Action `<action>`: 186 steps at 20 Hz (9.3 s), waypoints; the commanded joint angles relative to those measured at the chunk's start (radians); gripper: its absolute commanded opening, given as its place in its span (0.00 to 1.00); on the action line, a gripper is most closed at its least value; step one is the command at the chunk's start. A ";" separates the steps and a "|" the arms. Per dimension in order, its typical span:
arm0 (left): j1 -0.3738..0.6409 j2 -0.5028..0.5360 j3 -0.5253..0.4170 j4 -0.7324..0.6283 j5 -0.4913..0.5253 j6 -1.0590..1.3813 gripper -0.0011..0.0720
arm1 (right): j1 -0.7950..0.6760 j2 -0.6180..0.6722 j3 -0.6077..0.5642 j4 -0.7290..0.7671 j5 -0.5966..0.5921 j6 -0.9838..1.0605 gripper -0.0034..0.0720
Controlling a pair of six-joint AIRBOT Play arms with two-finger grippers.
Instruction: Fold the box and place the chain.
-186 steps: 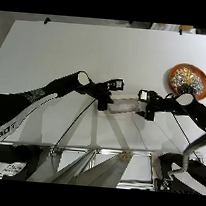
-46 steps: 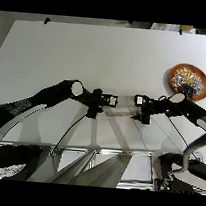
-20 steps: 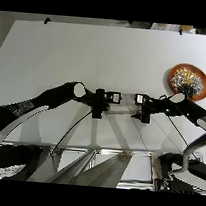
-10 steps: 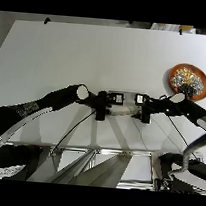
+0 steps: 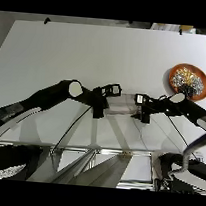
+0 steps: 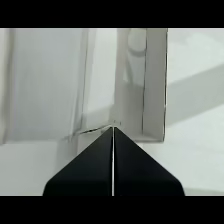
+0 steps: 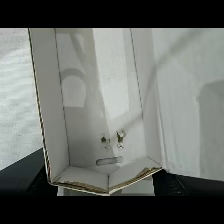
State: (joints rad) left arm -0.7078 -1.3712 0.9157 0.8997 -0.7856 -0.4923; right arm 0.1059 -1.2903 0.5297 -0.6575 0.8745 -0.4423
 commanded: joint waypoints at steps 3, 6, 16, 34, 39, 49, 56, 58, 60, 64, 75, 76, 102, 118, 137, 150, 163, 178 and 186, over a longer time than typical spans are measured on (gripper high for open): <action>0.081 0.160 0.000 0.272 -0.151 -0.620 0.02 | 0.000 0.000 0.000 0.000 0.001 0.000 0.59; 0.154 0.199 -0.006 0.343 -0.201 -0.961 0.02 | 0.000 0.000 0.000 0.000 0.001 0.000 0.59; 0.182 -0.003 -0.126 0.105 -0.058 -1.104 0.02 | 0.000 0.000 0.000 -0.001 0.001 0.000 0.59; 0.059 -0.050 -0.048 -0.146 -0.026 -1.000 0.25 | 0.000 0.000 0.000 0.000 0.001 -0.001 0.59; 0.059 -0.035 -0.048 -0.138 -0.027 -1.000 0.26 | 0.000 0.000 0.000 0.000 0.001 0.000 0.59; 0.076 -0.021 -0.045 -0.120 -0.086 -1.015 0.31 | 0.000 0.000 0.000 0.000 0.001 -0.001 0.59; 0.083 -0.018 0.009 -0.121 -0.127 -1.038 0.31 | 0.000 0.000 0.000 0.000 0.001 0.000 0.59; 0.076 -0.018 0.015 -0.120 -0.126 -1.041 0.32 | 0.000 0.000 0.000 0.000 0.001 0.000 0.59; 0.056 -0.030 0.015 -0.106 -0.117 -1.062 0.39 | 0.000 0.000 0.000 0.000 0.001 0.000 0.59; 0.011 -0.059 0.019 -0.028 -0.076 -1.178 0.39 | 0.000 0.000 0.000 0.000 0.001 0.000 0.59; -0.118 -0.130 0.191 0.358 -0.157 -1.719 0.39 | 0.000 0.000 0.000 -0.001 0.001 -0.001 0.59; -0.132 -0.152 0.218 0.375 -0.187 -1.757 0.39 | 0.000 0.000 0.000 0.000 0.001 0.000 0.59; -0.217 -0.390 0.452 0.549 -0.394 -2.073 0.19 | 0.000 0.000 0.000 -0.001 0.001 0.000 0.59; -0.190 -0.399 0.568 0.560 -0.521 -1.917 0.30 | 0.000 0.000 0.000 0.000 0.001 -0.001 0.59; -0.200 -0.419 0.568 0.488 -0.536 -1.891 0.72 | 0.000 0.000 0.000 0.000 0.000 -0.001 0.59; 0.028 -0.011 0.409 0.474 -0.598 -0.993 0.69 | 0.000 0.000 0.000 0.000 0.001 -0.001 0.59; 0.170 -0.098 -0.153 -0.447 0.027 0.743 0.97 | 0.000 0.000 0.000 0.000 0.001 -0.001 0.59; 0.092 -0.165 -0.153 -0.554 0.057 0.809 0.98 | 0.000 0.000 0.000 0.000 0.001 -0.001 0.59; 0.066 -0.196 -0.150 -0.638 0.098 0.895 0.97 | 0.000 0.000 0.000 0.000 0.001 0.000 0.59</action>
State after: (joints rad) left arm -0.6312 -1.5547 0.7635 0.2924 -0.7048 0.3656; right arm 0.1059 -1.2903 0.5297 -0.6582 0.8753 -0.4435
